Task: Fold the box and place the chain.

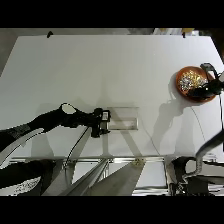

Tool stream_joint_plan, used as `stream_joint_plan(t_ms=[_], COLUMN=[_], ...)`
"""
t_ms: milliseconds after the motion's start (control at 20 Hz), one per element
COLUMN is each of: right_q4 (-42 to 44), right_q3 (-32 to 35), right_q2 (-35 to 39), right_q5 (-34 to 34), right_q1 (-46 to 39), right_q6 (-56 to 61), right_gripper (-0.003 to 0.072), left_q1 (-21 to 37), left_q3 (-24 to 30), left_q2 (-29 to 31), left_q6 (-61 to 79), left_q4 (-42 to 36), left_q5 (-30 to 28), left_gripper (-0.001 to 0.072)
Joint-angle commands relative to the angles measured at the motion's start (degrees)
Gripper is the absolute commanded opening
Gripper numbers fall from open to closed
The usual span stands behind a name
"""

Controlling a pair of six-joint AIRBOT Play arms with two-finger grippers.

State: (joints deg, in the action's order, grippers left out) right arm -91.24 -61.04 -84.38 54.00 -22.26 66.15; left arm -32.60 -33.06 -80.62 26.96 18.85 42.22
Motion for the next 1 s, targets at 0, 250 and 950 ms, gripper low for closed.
stream_joint_plan(t_ms=[0, 250, 950], right_q4=[1.0, 6.2, 32.1], right_q3=[0.0, 0.0, 0.0], right_q2=[4.8, 16.3, 36.6], right_q5=[1.1, 1.4, 14.3], right_q1=[0.1, 0.1, 1.9], right_q6=[0.0, -0.2, -3.7], right_gripper=[0.0021, 0.0021, 0.0021], left_q1=[0.0, 0.0, 0.0], left_q3=[0.0, 0.0, 0.0], left_q2=[0.0, 0.0, 0.0], left_q6=[0.0, 0.0, 0.0], left_q4=[0.0, 0.0, 0.0], left_q5=[0.0, 0.0, 0.0], left_gripper=[0.0326, 0.0326, 0.0326])
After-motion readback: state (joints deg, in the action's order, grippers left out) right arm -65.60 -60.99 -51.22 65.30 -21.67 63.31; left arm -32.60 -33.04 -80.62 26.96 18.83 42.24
